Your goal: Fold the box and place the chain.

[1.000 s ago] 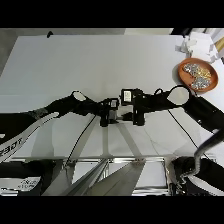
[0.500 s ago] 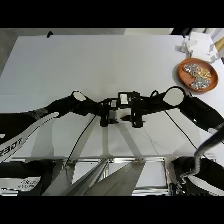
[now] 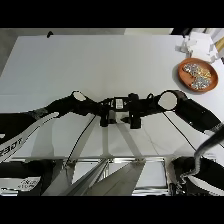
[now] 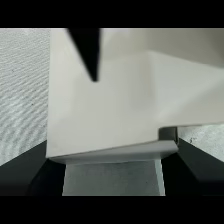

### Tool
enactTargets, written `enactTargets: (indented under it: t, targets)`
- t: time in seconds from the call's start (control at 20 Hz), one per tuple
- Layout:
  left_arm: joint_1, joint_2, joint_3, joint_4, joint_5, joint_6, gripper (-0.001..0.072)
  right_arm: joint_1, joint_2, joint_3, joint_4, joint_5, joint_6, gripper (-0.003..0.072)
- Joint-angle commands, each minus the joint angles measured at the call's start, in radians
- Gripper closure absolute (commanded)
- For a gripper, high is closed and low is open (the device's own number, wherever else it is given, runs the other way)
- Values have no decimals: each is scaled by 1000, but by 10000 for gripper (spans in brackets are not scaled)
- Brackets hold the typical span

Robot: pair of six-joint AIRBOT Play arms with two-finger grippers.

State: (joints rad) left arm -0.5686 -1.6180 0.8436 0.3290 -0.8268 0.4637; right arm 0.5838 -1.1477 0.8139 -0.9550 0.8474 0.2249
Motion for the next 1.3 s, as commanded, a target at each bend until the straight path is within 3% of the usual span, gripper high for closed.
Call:
enactTargets:
  t: [0.0,0.15,1.25]
  targets:
    - [0,0,0,0,0,0,638,10,-1,0,-61,-16,60,244]
    - [0,0,0,0,0,0,638,24,-1,0,-31,43,60,245]
    - [0,0,0,0,0,0,638,39,-1,0,-34,43,88,242]
